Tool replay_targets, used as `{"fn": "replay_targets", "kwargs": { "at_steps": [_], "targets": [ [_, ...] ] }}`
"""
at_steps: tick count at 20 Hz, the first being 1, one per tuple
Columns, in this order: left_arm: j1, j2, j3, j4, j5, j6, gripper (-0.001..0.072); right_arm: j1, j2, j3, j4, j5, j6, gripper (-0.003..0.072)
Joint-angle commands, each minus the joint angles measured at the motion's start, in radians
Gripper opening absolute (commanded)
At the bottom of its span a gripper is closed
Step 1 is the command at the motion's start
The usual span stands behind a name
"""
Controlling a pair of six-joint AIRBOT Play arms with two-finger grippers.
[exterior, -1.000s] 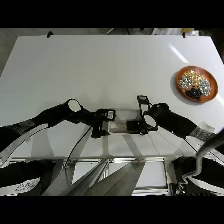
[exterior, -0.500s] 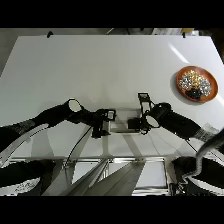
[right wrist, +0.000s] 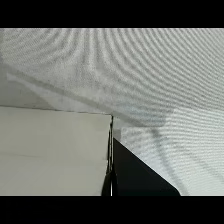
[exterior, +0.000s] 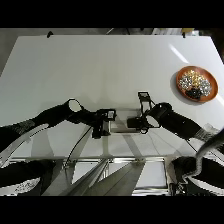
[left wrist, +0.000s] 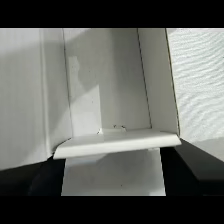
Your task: Fold the box and place the chain.
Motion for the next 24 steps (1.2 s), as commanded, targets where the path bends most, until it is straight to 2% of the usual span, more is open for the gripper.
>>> {"fn": "replay_targets", "kwargs": {
  "at_steps": [1,2,3,6,7,10,12,14,16,17,18,19,21,24],
  "targets": [
    [0.0,0.001,0.0,0.001,0.002,0.002,0.0315,0.001,0.001,0.001,0.001,-0.007,-0.002,0.0136],
    [0.0,0.001,0.0,0.001,0.002,0.002,0.0315,0.001,0.003,0.001,0.001,-0.007,-0.006,0.0237],
    [0.0,0.001,0.0,0.001,0.002,0.002,0.0315,0.001,0.01,0.001,0.002,-0.007,-0.037,0.0274],
    [0.0,0.001,0.0,0.001,0.002,0.002,0.0315,0.0,0.082,0.002,-0.001,-0.004,-0.201,0.0279],
    [0.0,0.001,0.0,0.001,0.002,0.002,0.0315,0.0,0.121,0.003,0.001,0.016,-0.282,0.0304],
    [0.0,0.001,0.0,0.001,0.002,0.002,0.0315,-0.034,0.245,0.05,0.002,0.162,-0.481,0.0308],
    [0.0,0.001,0.0,0.001,0.002,0.002,0.0315,-0.105,0.299,0.145,-0.005,0.287,-0.572,0.0307],
    [0.0,0.001,0.0,0.001,0.002,0.002,0.0315,-0.198,0.309,0.257,-0.073,0.346,-0.643,0.0288],
    [0.0,0.001,0.0,0.001,0.002,0.002,0.0315,-0.326,0.307,0.326,-0.177,0.301,-0.68,0.0286],
    [0.0,0.001,0.0,0.001,0.002,0.002,0.0315,-0.401,0.307,0.341,-0.207,0.262,-0.697,0.0249],
    [0.0,0.001,0.0,0.001,0.002,0.002,0.0315,-0.491,0.303,0.35,-0.208,0.215,-0.711,0.0163],
    [0.0,0.001,0.0,0.001,0.002,0.002,0.0315,-0.575,0.293,0.359,-0.206,0.183,-0.735,0.0123],
    [0.0,0.001,0.0,0.001,0.002,0.002,0.0315,-0.733,0.227,0.399,-0.205,0.164,-0.787,0.0106],
    [0.0,0.001,0.0,0.001,0.002,0.002,0.0315,-0.914,0.051,0.481,-0.18,0.143,-0.787,0.0107]
  ]
}}
